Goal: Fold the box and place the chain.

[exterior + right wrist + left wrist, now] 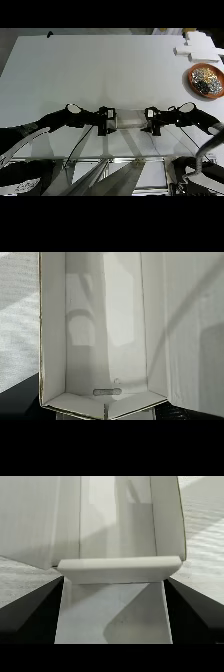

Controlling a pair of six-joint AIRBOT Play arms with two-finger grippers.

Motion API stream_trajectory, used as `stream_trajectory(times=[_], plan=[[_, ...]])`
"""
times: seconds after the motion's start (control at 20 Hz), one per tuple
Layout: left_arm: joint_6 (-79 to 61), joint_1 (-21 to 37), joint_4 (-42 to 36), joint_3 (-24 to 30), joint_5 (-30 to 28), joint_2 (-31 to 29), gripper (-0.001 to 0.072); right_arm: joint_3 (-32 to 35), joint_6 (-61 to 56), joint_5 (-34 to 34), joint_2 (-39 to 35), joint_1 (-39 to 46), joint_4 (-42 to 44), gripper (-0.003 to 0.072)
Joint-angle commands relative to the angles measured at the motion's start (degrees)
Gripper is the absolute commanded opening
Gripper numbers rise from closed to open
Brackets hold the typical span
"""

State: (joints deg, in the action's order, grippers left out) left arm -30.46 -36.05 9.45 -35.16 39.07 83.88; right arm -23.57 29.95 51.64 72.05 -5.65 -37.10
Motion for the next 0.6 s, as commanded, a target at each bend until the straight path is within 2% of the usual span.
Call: stream_trajectory(times=[0.0, 0.1, 0.55], plan=[[-4.3, 0.4, -4.8, 0.7, 0.5, -0.4, 0.0701, 0.0, -0.1, 0.0, 0.0, 0.0, 0.0, 0.0317], [-5.6, 0.2, -6.2, 0.7, 1.0, -0.3, 0.07, 0.0, -0.1, 0.0, 0.0, 0.0, 0.0, 0.0317], [-4.9, -1.9, -4.1, -0.2, 0.3, 0.3, 0.0699, 0.0, -0.1, 0.0, 0.0, 0.0, 0.0, 0.0317]])
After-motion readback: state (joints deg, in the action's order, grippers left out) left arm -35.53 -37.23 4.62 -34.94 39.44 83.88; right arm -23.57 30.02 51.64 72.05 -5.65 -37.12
